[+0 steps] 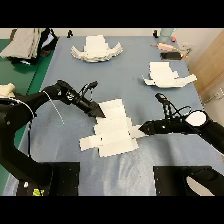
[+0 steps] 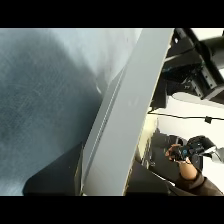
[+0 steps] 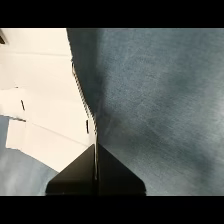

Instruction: Fold the box.

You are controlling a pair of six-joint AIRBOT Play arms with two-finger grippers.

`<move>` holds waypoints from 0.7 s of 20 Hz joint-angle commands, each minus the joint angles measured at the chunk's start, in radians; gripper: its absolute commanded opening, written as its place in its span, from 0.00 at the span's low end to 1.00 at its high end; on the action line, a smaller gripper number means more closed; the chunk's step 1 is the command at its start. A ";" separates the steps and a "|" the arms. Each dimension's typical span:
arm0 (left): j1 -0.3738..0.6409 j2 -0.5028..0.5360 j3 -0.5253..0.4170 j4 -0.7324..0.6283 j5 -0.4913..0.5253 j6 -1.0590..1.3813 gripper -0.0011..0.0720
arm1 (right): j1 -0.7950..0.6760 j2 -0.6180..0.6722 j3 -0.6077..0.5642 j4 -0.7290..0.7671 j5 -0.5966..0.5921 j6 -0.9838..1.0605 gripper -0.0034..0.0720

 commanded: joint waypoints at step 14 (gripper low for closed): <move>-0.010 0.011 0.045 -0.037 0.055 0.140 0.03 | -0.058 0.002 0.088 -0.284 -0.029 0.197 0.81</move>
